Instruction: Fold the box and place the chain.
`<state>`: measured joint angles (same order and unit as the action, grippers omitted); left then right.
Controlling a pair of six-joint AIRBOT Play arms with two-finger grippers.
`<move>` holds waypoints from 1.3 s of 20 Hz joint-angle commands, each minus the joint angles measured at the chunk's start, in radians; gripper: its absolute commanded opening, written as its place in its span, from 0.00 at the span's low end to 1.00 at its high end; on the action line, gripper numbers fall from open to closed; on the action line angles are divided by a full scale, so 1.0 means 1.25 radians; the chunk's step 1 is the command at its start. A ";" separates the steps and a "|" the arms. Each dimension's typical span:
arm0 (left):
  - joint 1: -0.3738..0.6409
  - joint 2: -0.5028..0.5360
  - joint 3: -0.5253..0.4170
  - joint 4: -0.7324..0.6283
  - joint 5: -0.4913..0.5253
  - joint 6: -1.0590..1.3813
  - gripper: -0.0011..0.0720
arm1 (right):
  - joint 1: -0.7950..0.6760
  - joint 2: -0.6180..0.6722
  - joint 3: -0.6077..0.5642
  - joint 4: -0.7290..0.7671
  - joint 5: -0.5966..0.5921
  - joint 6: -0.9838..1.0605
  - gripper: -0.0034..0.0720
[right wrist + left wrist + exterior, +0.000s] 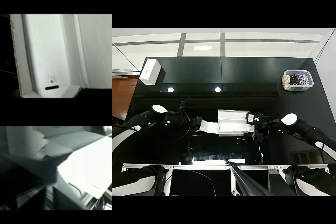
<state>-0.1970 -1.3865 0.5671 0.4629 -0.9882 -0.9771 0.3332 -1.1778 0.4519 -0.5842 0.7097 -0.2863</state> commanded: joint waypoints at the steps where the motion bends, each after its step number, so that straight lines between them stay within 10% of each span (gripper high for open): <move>1: -0.019 0.013 0.045 -0.001 -0.024 0.025 0.74 | 0.001 -0.001 0.000 0.000 0.000 0.000 0.67; 5: -0.024 0.042 0.101 0.034 -0.070 -0.022 0.88 | 0.001 -0.001 0.000 0.000 0.000 0.000 0.67; 16: -0.349 0.136 0.117 0.370 0.269 -0.505 0.87 | 0.001 -0.001 0.000 0.001 -0.001 0.001 0.67; 26: -0.451 0.127 0.143 0.621 0.239 -0.826 0.87 | 0.001 -0.001 0.000 0.001 -0.001 0.001 0.67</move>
<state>-0.7223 -1.2228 0.7258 1.1038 -0.6731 -1.8462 0.3332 -1.1778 0.4519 -0.5842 0.7094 -0.2855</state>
